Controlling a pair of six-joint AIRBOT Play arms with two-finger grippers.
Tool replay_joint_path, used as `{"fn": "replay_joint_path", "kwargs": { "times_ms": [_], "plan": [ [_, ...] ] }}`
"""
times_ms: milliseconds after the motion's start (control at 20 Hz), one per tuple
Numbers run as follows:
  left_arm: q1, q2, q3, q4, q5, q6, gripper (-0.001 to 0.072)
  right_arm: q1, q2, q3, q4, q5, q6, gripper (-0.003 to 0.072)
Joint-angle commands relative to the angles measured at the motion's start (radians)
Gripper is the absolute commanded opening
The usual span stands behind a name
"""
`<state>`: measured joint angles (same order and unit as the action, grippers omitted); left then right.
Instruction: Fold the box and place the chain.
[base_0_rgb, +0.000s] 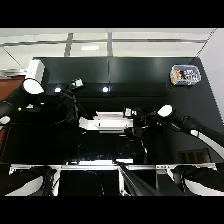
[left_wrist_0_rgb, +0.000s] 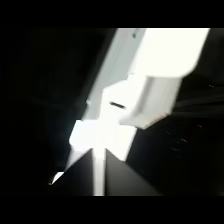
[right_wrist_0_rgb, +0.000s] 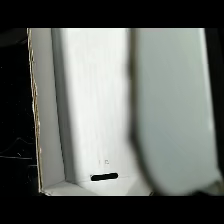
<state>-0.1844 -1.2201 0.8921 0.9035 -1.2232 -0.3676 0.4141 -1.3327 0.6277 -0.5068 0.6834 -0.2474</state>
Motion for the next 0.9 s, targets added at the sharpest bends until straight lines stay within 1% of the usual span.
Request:
{"fn": "replay_joint_path", "kwargs": {
  "times_ms": [0,50,100,150,250,300,400,450,500,550,600,750,850],
  "plan": [
    [0.018,-0.006,-0.002,-0.062,-0.244,-0.137,0.0027,0.000,-0.001,0.001,0.000,0.000,0.000,0.0477],
    [0.002,-0.019,-0.013,-0.152,-0.255,-0.137,0.0027,0.000,-0.001,0.001,0.000,0.000,0.000,0.0477],
    [-0.019,-0.032,-0.029,-0.243,-0.233,-0.132,0.0027,0.000,-0.001,0.001,0.000,0.000,0.000,0.0477],
    [-0.045,-0.048,-0.045,-0.325,-0.172,-0.116,0.0027,0.000,-0.001,0.001,0.000,0.000,0.000,0.0477],
    [-0.088,-0.079,-0.050,-0.410,0.000,-0.071,0.0026,0.000,-0.001,0.001,0.000,0.000,0.000,0.0477],
    [-0.095,-0.089,-0.050,-0.428,0.111,-0.069,0.0026,0.000,-0.001,0.001,0.000,0.000,0.000,0.0477],
    [-0.098,-0.107,-0.050,-0.418,0.351,-0.070,0.0027,0.000,-0.001,0.001,0.000,0.000,0.000,0.0477],
    [-0.098,-0.120,-0.050,-0.415,0.426,-0.070,0.0026,0.000,-0.001,0.001,0.000,0.000,0.000,0.0477],
    [-0.099,-0.138,-0.050,-0.415,0.471,-0.070,0.0027,0.000,-0.001,0.001,0.000,0.000,0.000,0.0477],
    [-0.099,-0.163,-0.050,-0.414,0.479,-0.070,0.0027,0.000,-0.001,0.001,0.000,0.000,0.000,0.0477],
    [-0.099,-0.192,-0.050,-0.410,0.453,-0.070,0.0026,0.000,-0.001,0.001,0.000,0.000,0.000,0.0477],
    [-0.098,-0.262,-0.050,-0.406,0.343,-0.071,0.0026,0.000,-0.001,0.001,0.000,0.000,0.000,0.0477],
    [-0.100,-0.283,-0.050,-0.406,0.274,-0.072,0.0026,0.000,-0.001,0.001,0.000,0.000,0.000,0.0477]
  ]
}}
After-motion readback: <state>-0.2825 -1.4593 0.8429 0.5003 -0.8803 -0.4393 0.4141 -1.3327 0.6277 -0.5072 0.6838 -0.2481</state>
